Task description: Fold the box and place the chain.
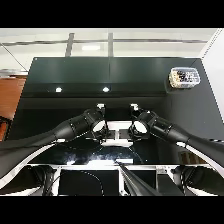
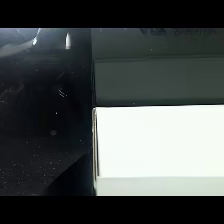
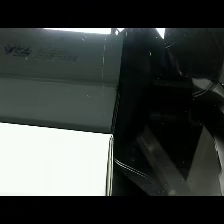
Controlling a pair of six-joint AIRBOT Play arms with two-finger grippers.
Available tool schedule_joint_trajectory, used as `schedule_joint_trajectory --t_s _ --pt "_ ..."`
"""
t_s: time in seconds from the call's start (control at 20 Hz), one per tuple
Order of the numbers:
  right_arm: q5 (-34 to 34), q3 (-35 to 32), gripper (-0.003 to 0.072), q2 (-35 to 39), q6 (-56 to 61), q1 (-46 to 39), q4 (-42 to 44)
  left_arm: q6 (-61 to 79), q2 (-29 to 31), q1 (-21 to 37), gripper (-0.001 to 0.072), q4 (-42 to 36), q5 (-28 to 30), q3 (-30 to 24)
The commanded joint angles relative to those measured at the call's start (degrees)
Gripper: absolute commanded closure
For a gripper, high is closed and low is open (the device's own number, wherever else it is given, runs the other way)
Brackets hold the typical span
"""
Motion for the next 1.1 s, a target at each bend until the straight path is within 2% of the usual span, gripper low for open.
schedule_joint_trajectory --t_s 0.0,0.15,0.2,0.25,0.3,0.8,0.85,0.9,1.0,1.05 --pt "-0.6 0.1 0.0638 -0.1 -0.2 0.1 0.3 0.2 0.0 0.0 0.0677 0.2 0.1 0.0" --pt "-0.6 0.1 0.0635 -0.1 -0.2 0.1 0.4 0.2 0.0 0.0 0.0677 0.3 0.2 0.0" --pt "-0.6 0.1 0.0595 -0.1 -0.2 0.1 0.3 0.2 0.0 0.0 0.0677 0.2 0.2 0.0" --pt "-0.6 0.1 0.0440 -0.1 -0.2 0.1 0.3 0.2 0.0 0.0 0.0677 0.2 0.2 0.0" --pt "-0.5 0.1 0.0362 -0.1 -0.2 0.1 0.3 0.2 0.0 0.0 0.0677 0.2 0.2 0.0" --pt "1.0 0.1 0.0364 1.1 -1.1 0.1 0.4 0.2 0.0 0.0 0.0677 0.3 0.2 0.0" --pt "1.5 0.1 0.0381 1.1 -1.1 0.3 0.3 0.2 0.0 0.0 0.0677 0.2 0.2 0.0" --pt "1.5 0.1 0.0458 1.1 -1.1 0.6 -0.1 0.2 0.0 0.0 0.0677 0.2 0.2 0.0" --pt "0.7 0.1 0.0462 0.8 -1.0 0.9 -0.2 0.2 0.0 0.0 0.0677 0.2 0.2 0.0" --pt "0.5 0.1 0.0521 0.5 -1.0 0.9 -0.1 0.2 0.0 0.0 0.0677 0.2 0.2 0.0"
